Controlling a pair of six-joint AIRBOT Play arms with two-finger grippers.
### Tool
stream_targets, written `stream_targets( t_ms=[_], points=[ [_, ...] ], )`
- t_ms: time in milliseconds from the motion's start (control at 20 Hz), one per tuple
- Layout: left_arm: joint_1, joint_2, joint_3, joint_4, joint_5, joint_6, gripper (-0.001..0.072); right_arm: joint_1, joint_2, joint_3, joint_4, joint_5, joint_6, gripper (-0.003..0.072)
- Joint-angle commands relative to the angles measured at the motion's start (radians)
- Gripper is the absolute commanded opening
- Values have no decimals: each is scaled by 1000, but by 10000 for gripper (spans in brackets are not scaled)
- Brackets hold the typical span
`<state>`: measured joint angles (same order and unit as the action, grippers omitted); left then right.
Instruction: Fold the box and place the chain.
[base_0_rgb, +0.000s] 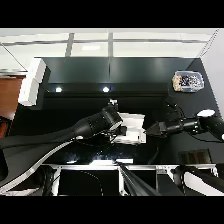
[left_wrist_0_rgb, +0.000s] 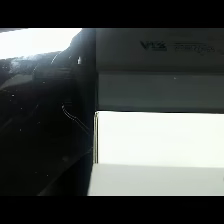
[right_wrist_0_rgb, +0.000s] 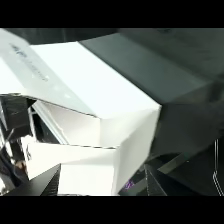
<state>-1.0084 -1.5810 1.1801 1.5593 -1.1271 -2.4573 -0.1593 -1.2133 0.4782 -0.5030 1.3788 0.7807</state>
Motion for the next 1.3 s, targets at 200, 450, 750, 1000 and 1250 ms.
stream_targets(
  t_ms=[200, 450, 750, 1000, 1250],
  points=[
    [0, -1, 0, 0, 0, 0, 26, 203, 0, 11, 29, -184, 72, 603],
    [0, -1, 0, 0, 0, 0, 26, 325, 31, 67, -98, -312, 333, 602],
    [0, -1, 0, 0, 0, 0, 26, 537, 82, 178, -526, -389, 900, 573],
    [0, -1, 0, 0, 0, 0, 27, 790, 82, 255, -848, -452, 1355, 441],
    [1, -1, 0, 0, 0, 0, 27, 906, 72, 255, -934, -394, 1507, 439]
  ],
)
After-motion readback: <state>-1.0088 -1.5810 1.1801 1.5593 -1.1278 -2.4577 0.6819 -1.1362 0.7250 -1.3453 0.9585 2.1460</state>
